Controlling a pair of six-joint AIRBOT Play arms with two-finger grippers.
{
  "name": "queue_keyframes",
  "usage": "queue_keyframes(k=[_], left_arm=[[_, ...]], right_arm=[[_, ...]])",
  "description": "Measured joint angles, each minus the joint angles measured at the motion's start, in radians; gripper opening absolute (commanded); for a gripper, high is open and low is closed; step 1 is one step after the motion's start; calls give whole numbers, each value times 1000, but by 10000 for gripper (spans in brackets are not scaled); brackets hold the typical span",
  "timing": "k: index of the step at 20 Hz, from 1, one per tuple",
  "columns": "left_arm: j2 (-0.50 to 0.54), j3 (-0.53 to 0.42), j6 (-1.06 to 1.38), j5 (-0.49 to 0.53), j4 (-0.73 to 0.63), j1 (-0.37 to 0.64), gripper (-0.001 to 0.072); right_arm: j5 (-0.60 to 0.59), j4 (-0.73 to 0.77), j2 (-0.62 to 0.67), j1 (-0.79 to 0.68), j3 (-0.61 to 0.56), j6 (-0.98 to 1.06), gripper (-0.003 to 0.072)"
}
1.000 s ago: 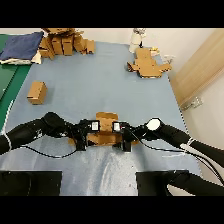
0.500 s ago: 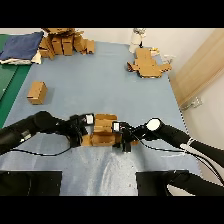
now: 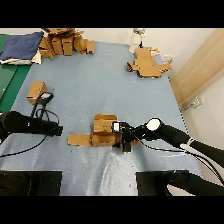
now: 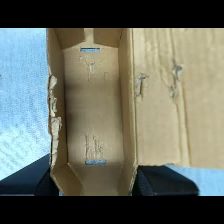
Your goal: Fold the box.
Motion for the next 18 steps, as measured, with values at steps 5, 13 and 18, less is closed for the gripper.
queue_keyframes(k=[5, 13, 18], left_arm=[[-11, -97, -65, -21, -195, 31, 10], [-38, -140, -10, -12, -373, 38, 10], [-40, -181, 43, 3, -473, 38, 11]], right_arm=[[0, 0, 0, 0, 0, 0, 562], [0, 0, 0, 0, 0, 0, 561], [0, 0, 0, 0, 0, 0, 562]])
